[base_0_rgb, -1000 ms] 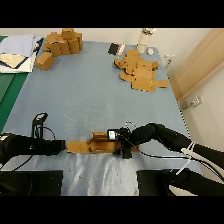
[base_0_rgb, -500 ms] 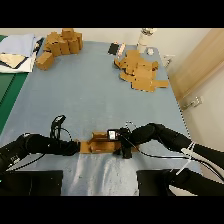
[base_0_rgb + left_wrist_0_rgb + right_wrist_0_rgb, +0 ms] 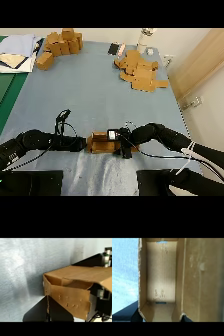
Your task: Fold the box.
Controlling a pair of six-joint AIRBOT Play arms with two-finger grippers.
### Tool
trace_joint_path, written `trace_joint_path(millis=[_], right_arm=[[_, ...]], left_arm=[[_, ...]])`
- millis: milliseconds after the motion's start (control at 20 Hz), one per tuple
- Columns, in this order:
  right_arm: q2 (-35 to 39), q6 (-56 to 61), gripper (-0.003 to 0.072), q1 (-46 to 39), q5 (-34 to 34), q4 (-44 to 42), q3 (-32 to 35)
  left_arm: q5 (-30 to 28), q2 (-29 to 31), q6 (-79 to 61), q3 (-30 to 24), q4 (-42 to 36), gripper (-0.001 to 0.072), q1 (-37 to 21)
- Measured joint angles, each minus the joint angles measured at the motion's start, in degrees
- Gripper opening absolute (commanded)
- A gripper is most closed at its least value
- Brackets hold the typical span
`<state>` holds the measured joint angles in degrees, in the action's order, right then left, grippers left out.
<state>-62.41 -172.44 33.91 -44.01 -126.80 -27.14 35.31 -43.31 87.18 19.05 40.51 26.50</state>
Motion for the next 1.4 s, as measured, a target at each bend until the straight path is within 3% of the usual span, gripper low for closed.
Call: trace_joint_path(millis=[500, 550, 600, 1050, 1100, 1150, 1400], right_arm=[[0.00, 0.02, 0.0518, 0.02, 0.00, 0.00, 0.00], [0.00, 0.02, 0.0519, 0.02, -0.02, 0.00, 0.00], [0.00, 0.02, 0.0518, 0.02, 0.00, 0.00, 0.00], [0.00, 0.02, 0.0518, 0.02, -0.02, 0.00, 0.00], [0.00, 0.02, 0.0518, 0.02, 0.00, 0.00, 0.00], [0.00, 0.02, 0.0518, 0.02, 0.00, 0.00, 0.00], [0.00, 0.00, 0.0518, 0.00, 0.00, 0.00, 0.00]], left_arm=[[2.97, 0.07, -2.71, 1.66, -1.40, 0.0021, -0.04], [3.15, 0.07, -3.10, 1.84, -1.55, 0.0242, -0.04], [3.37, 0.07, -3.17, 1.97, -1.51, 0.0352, -0.07], [3.37, 0.07, -3.61, 2.25, -2.23, 0.0355, -0.07], [2.71, 0.07, -3.63, 2.25, -2.43, 0.0413, -0.04], [1.77, 0.04, -3.67, 2.25, -2.80, 0.0627, -0.07], [0.13, -2.10, -3.28, 2.38, -3.50, 0.0631, -0.04]])
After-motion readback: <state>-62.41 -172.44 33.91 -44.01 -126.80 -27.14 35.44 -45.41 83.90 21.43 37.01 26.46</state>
